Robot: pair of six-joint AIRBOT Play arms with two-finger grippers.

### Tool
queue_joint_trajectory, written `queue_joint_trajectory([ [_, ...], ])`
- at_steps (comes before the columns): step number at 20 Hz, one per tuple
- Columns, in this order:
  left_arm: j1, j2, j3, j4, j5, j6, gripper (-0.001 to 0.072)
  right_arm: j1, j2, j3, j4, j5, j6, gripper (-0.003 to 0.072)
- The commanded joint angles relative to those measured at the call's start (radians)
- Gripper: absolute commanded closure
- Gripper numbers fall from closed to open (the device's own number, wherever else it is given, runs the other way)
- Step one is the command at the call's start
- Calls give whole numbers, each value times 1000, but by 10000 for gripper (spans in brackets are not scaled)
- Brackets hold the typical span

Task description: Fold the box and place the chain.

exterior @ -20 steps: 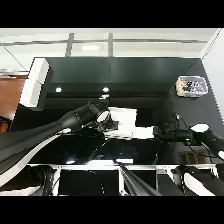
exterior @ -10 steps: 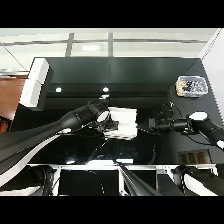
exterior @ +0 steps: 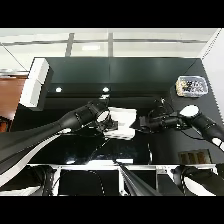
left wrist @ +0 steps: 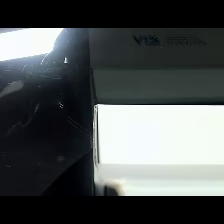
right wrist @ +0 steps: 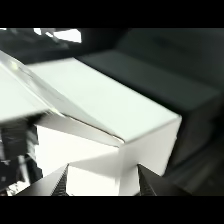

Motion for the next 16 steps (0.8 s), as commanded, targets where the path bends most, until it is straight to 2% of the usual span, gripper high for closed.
queue_joint_trajectory([
  [1, 0, -1, 0, -1, 0, 0, 681, 69, 0, 19, -147, -56, 171, 202],
  [6, 0, -1, 0, -1, 0, 0, 682, 179, 0, 80, -291, -142, 330, 208],
  [9, 0, -1, 0, -1, 0, 0, 682, 245, 0, 128, -437, -166, 504, 210],
  [10, 0, -1, 0, -1, 1, 0, 681, 266, 0, 143, -488, -165, 560, 271],
  [11, 0, -1, 0, 0, 1, 0, 682, 291, 0, 159, -534, -158, 608, 271],
  [12, 0, -1, 0, 0, 1, 0, 682, 315, -1, 177, -580, -149, 658, 327],
  [16, 0, -1, 0, 0, 1, 0, 681, 396, -35, 248, -790, -56, 845, 338],
])
